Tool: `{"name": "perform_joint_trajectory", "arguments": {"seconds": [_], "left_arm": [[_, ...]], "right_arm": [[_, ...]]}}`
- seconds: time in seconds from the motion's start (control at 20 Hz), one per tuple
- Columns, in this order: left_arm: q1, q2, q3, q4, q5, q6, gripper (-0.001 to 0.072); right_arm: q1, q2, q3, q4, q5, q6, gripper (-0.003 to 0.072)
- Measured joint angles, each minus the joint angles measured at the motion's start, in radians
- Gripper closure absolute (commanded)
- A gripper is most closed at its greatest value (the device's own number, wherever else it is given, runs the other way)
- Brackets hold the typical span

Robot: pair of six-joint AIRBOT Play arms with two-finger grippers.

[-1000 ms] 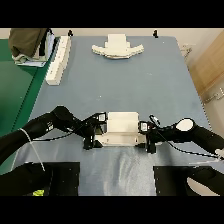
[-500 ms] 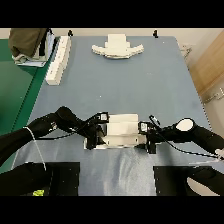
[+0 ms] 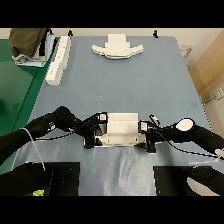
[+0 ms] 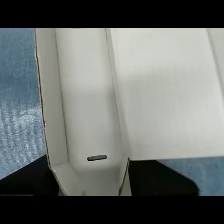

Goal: Fold the box.

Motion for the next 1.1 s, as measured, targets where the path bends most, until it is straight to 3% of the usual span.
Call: {"name": "perform_joint_trajectory", "arguments": {"seconds": [0.3, 0.6, 0.7, 1.1], "left_arm": [[0.004, 0.094, -0.018, 0.054, 0.044, -0.032, 0.0247], [-0.081, 0.115, -0.049, 0.002, 0.116, -0.019, 0.0249], [-0.099, 0.116, -0.052, -0.016, 0.133, -0.016, 0.0422], [-0.118, 0.117, -0.070, -0.032, 0.147, -0.058, 0.0418]], "right_arm": [[0.000, 0.000, 0.000, -0.003, 0.003, -0.002, 0.0183], [0.000, 0.000, 0.000, -0.003, 0.003, -0.002, 0.0183], [0.000, 0.000, 0.000, -0.003, 0.003, -0.002, 0.0183], [0.000, 0.000, 0.000, -0.005, 0.005, -0.004, 0.0183]]}}
